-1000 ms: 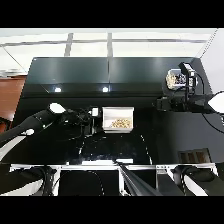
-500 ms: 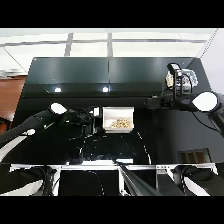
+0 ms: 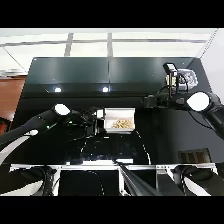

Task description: Fold the box and place the chain.

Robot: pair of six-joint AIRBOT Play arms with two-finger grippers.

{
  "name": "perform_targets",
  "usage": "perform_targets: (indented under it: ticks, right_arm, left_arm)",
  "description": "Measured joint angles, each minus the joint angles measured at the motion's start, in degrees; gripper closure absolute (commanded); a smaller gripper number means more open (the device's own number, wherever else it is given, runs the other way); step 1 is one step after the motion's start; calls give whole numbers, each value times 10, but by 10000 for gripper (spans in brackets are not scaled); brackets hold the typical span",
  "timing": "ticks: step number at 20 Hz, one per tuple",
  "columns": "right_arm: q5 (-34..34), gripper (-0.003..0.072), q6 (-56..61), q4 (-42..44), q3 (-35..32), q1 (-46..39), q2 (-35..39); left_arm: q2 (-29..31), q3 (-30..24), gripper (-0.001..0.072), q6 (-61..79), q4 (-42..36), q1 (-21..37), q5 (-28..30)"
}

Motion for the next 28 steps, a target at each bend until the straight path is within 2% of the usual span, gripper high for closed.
perform_targets:
  ticks: [3,6,10,14,17,24,25,26,27,28]
  right_arm:
    - [-20,-17,2,14,0,2,-16]
    - [-26,-16,-45,59,0,13,-53]
    - [28,-16,-201,87,6,33,-86]
    - [108,-16,-407,95,23,40,-79]
    - [140,-16,-522,97,22,51,-76]
    - [144,-15,-624,91,15,76,-83]
    - [144,138,-629,91,15,77,-85]
    - [142,385,-633,91,15,78,-87]
    - [143,499,-636,91,15,78,-88]
    - [142,497,-636,91,15,79,-89]
  left_arm:
    - [0,0,351,-3,4,-2,3]
    - [0,0,351,-3,6,-2,5]
    - [0,0,351,-4,9,-3,6]
    - [0,0,351,-4,9,-3,6]
    - [0,0,351,-4,9,-3,7]
    - [0,0,352,-3,10,-3,8]
    - [0,0,352,-3,10,-3,8]
    - [0,0,352,-3,10,-3,8]
    - [0,0,352,-3,10,-3,8]
    - [0,0,352,-3,10,-3,8]
